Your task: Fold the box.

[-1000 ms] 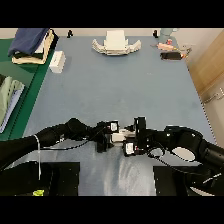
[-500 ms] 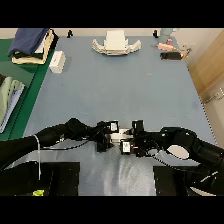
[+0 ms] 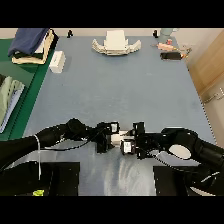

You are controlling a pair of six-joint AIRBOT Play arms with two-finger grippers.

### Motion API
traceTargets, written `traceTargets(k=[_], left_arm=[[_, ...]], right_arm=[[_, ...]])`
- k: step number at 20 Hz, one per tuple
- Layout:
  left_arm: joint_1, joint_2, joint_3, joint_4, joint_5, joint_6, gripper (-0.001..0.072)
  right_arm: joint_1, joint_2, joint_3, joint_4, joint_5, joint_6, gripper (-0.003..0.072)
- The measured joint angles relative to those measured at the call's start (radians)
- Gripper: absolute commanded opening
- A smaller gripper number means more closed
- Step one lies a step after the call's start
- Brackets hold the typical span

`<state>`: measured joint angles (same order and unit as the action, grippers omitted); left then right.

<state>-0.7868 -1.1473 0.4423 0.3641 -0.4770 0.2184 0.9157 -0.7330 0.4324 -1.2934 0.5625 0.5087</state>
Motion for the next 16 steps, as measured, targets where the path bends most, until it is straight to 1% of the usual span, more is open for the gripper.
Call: traceTargets(k=[2,3,4,5,6,9,11,16], left_arm=[[0.0,0.0,0.0,0.0,0.0,0.0,0.0464],[0.0,0.0,0.0,-0.001,0.001,0.0,0.0465],[0.0,0.0,0.0,-0.001,0.003,-0.001,0.0464],[0.0,0.0,0.0,-0.001,0.005,-0.001,0.0464],[0.0,0.0,0.0,-0.002,0.006,-0.001,0.0464],[0.0,0.0,0.0,-0.002,0.006,-0.001,0.0465],[0.0,0.0,0.0,-0.002,0.006,-0.001,0.0464],[0.0,0.0,0.0,-0.002,0.006,-0.002,0.0464]], right_arm=[[0.0,0.025,0.0,0.003,-0.002,0.021,0.0358],[0.0,0.038,0.0,0.004,-0.002,0.043,0.0336],[0.0,0.051,0.0,0.005,-0.003,0.078,0.0231],[0.0,0.061,0.0,0.006,-0.003,0.132,0.0095],[0.0,0.069,-0.002,0.007,-0.003,0.196,0.0005],[0.0,0.079,-0.025,0.047,-0.015,0.378,0.0005],[0.0,0.082,-0.06,0.111,-0.066,0.471,0.0004],[0.0,0.085,-0.166,0.322,-0.307,0.564,0.0005]])
